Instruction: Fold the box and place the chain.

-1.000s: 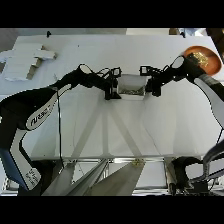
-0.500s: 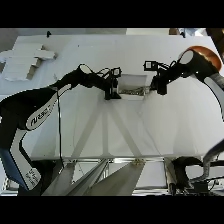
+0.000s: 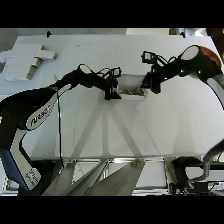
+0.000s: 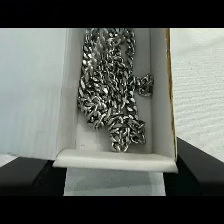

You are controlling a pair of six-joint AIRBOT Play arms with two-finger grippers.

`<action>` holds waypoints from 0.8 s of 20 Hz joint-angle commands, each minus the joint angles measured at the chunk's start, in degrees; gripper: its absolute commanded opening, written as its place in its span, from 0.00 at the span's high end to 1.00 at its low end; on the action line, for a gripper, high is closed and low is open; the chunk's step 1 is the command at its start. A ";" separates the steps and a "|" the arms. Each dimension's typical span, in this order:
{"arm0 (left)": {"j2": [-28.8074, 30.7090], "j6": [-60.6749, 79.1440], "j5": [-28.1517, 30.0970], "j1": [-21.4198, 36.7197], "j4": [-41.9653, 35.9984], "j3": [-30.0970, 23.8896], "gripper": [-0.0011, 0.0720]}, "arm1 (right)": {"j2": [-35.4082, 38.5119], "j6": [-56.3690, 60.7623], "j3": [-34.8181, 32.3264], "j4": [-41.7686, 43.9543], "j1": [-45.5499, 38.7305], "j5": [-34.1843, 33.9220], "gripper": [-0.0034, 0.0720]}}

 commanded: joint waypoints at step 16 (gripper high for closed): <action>0.02 0.02 0.02 0.02 0.02 0.02 0.51 | -3.06 0.11 0.00 0.11 7.91 -15.67 0.82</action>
